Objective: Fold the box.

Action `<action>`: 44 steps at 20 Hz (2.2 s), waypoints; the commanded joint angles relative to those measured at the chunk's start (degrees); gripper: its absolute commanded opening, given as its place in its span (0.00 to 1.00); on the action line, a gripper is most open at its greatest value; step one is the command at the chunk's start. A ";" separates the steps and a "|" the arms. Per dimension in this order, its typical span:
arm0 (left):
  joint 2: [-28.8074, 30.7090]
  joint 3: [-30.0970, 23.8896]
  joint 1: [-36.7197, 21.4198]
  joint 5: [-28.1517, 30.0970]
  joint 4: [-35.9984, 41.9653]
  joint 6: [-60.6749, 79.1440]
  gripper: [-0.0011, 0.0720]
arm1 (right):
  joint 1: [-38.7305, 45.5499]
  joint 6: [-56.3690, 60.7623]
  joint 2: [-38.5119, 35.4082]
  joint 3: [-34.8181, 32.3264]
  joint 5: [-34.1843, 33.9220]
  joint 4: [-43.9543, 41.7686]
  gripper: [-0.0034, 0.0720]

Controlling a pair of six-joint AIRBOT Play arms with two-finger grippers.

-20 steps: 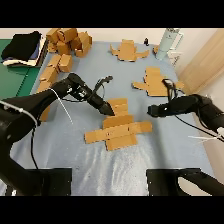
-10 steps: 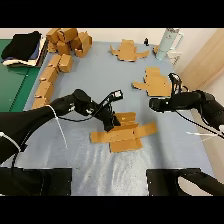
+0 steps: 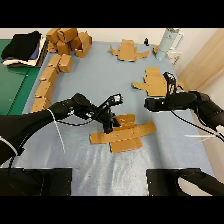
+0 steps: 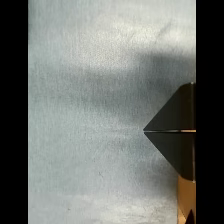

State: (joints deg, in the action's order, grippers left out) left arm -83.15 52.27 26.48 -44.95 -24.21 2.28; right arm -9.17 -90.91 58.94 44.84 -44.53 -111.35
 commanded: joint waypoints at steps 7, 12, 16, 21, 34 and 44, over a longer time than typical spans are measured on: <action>2.40 3.91 -0.15 -5.40 -4.37 -3.15 0.03 | -0.26 -0.13 0.04 -1.66 -0.09 0.11 0.05; 0.81 3.91 -0.13 -5.40 -4.31 -2.95 0.03 | -0.24 -0.13 0.04 -2.67 0.20 0.11 0.05; -1.14 3.85 -0.13 -4.94 -4.22 -2.97 0.03 | -0.26 -0.13 0.04 -2.67 0.57 0.09 0.05; -2.03 3.85 -0.11 -5.20 -4.11 -3.39 0.03 | -0.24 -0.15 0.04 -2.67 0.57 0.09 0.05; -2.10 3.85 -0.11 -5.86 -4.09 -3.37 0.03 | -20.83 1.77 -18.29 -4.26 -24.44 8.07 0.05; -2.10 3.85 -0.13 -5.84 -4.11 -3.37 0.03 | -67.98 4.15 -15.61 -19.15 -13.64 38.12 0.66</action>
State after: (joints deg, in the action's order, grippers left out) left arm -85.21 56.14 26.33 -50.78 -28.27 -1.10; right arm -68.45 -86.94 40.71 28.60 -62.50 -83.57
